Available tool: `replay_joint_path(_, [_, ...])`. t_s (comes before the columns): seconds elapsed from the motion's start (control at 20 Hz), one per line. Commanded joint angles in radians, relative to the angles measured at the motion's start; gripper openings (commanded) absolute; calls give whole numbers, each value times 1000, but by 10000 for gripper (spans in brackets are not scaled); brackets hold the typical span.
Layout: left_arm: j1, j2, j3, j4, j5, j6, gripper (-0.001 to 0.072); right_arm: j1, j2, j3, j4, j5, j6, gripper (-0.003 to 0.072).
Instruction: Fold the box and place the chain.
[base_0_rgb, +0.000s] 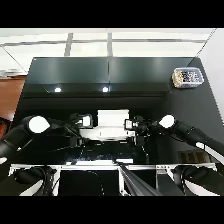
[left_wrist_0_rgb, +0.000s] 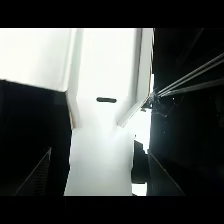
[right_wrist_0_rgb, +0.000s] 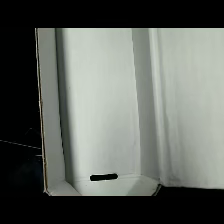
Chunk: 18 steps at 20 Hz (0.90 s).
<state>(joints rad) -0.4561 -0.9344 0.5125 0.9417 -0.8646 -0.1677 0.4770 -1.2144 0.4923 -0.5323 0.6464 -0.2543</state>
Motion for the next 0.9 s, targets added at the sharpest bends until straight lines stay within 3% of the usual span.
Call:
replay_joint_path(0.0, [-62,-95,19,-4,53,38,705,1,-1,0,0,0,0,231])
replay_joint_path(0.25, [-66,-127,20,-47,92,30,697,1,-1,0,0,0,0,230])
replay_joint_path(0.3, [-68,-127,20,-66,100,30,633,1,-1,0,0,0,0,230])
replay_joint_path(0.4, [-80,-127,20,-70,102,30,288,1,-1,0,0,0,0,231])
replay_joint_path(0.45, [-91,-128,20,-72,107,31,223,1,-1,0,0,0,0,231])
replay_joint_path(0.65, [-130,-130,19,-85,156,29,218,1,-1,0,0,0,0,230])
replay_joint_path(0.85, [-130,-145,20,-246,267,30,218,1,-1,0,0,0,0,231])
